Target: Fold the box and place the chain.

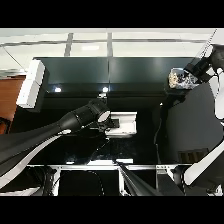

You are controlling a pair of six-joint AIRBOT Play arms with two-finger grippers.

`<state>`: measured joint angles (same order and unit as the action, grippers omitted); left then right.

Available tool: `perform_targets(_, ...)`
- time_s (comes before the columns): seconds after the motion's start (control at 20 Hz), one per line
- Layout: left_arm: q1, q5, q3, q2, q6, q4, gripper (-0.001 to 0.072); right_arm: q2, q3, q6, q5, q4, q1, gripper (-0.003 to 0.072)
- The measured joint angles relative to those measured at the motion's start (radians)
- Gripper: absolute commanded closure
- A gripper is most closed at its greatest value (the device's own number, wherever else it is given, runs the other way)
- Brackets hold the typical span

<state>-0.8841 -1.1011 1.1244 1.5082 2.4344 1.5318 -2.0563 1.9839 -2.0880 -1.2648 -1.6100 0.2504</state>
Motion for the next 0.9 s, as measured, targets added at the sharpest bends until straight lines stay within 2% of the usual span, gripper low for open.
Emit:
perform_targets(0.05, 0.000, 0.000, 0.000, 0.000, 0.000, 0.000, 0.0682, -0.008, 0.003, 0.002, 0.002, 0.003, 0.001, 0.0324)
perform_targets(0.1, 0.000, 0.000, 0.000, 0.000, 0.000, 0.000, 0.0682, -0.014, 0.005, 0.005, 0.001, 0.004, 0.002, 0.0545)
perform_targets(0.15, 0.000, 0.000, 0.000, 0.000, 0.000, 0.000, 0.0682, -0.018, 0.008, 0.014, -0.002, 0.013, 0.003, 0.0642)
perform_targets(0.2, 0.000, 0.000, 0.000, 0.000, 0.000, 0.000, 0.0682, -0.018, 0.010, 0.025, -0.013, 0.020, 0.003, 0.0669)
perform_targets(0.45, 0.000, 0.001, 0.000, 0.000, 0.000, 0.000, 0.0682, 0.067, 0.026, 0.134, -0.056, 0.032, 0.005, 0.0671)
perform_targets(0.7, 0.000, 0.016, 0.000, 0.000, 0.000, 0.000, 0.0682, 0.278, 0.030, 0.323, -0.072, 0.037, -0.003, 0.0672)
perform_targets(0.9, 0.001, 0.050, 0.000, 0.000, 0.000, 0.000, 0.0682, 0.467, 0.030, 0.421, -0.060, 0.114, -0.004, 0.0673)
